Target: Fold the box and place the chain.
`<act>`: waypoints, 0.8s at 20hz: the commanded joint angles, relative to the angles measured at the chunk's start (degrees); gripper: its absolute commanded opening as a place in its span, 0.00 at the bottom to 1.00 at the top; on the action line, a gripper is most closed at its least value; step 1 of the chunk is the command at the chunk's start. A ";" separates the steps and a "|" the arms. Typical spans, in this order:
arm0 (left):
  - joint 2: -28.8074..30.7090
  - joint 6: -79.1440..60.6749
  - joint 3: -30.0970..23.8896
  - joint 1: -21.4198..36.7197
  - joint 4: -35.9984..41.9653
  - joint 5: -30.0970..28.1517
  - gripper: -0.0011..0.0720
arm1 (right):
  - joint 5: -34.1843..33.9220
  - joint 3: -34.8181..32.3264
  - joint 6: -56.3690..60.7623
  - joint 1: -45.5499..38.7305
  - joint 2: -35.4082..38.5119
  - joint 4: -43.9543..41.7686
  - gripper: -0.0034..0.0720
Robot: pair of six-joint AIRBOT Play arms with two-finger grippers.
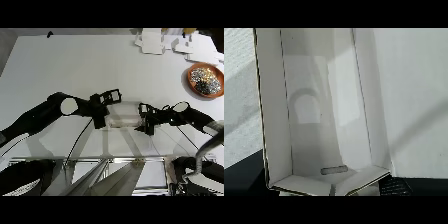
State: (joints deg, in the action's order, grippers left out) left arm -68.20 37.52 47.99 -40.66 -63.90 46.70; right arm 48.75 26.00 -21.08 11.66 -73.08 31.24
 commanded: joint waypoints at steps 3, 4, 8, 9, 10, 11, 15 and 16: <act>-0.37 -1.73 -4.31 1.29 -5.55 3.21 0.02 | -0.02 0.04 0.00 0.00 0.04 -0.02 0.49; -1.29 -4.15 -4.42 1.60 -5.35 2.91 0.03 | 0.02 0.04 0.00 0.00 0.04 0.00 0.49; -4.20 -16.85 -4.42 2.10 -1.92 0.33 0.24 | 0.02 0.04 0.00 0.00 0.04 0.00 0.49; -4.74 -20.06 -4.42 2.10 -0.48 -0.61 0.26 | 0.02 0.04 0.00 0.00 0.04 0.00 0.49; -5.27 -22.88 -4.42 2.10 1.01 -1.31 0.36 | 0.02 0.04 0.00 0.00 0.04 -0.02 0.49; -5.73 -25.18 -4.42 2.10 2.80 -2.29 0.43 | 0.02 0.04 0.00 0.00 0.04 -0.02 0.49; -7.56 -27.47 -4.42 2.01 6.95 -6.29 0.48 | 0.02 0.04 0.00 0.00 0.04 -0.02 0.49; -8.00 -27.47 -4.42 2.01 6.93 -6.29 0.48 | 0.02 0.04 0.00 0.00 0.04 -0.02 0.49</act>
State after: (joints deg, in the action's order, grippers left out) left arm -74.91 13.10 43.62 -38.65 -59.57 42.72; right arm 48.75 26.00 -21.10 11.66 -73.08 31.24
